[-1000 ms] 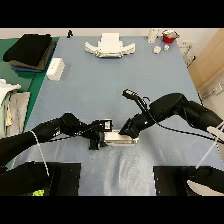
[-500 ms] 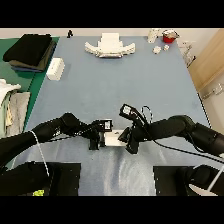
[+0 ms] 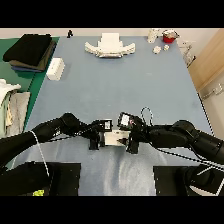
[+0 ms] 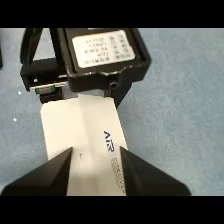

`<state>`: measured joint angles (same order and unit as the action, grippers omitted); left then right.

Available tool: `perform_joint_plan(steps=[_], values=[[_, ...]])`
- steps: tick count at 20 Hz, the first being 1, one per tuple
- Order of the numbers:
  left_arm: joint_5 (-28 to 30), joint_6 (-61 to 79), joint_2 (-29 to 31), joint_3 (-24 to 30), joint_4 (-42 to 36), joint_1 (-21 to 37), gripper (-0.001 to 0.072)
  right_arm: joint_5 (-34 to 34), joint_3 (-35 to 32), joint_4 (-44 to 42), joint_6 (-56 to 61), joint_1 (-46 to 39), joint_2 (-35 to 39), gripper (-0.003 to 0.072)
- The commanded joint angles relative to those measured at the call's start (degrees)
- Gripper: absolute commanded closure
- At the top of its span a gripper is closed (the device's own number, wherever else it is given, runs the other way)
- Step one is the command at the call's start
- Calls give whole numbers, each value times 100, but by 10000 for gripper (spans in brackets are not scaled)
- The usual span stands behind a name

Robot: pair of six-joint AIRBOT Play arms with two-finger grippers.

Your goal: Fold the box.

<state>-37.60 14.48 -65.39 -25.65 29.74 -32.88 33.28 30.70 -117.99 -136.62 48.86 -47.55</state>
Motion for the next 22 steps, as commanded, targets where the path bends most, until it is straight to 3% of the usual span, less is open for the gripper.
perform_joint_plan(steps=[1,7,17,22], values=[[0,2,-2,-7,2,4,212,79,-7,142,-103,20,-136,161],[2,4,-2,-7,2,4,211,140,-9,232,-468,249,-339,161],[2,2,-2,-7,2,4,212,-546,-24,1434,-439,568,-345,164],[2,2,-2,-7,2,4,212,-540,-24,1405,-389,592,-345,172]])
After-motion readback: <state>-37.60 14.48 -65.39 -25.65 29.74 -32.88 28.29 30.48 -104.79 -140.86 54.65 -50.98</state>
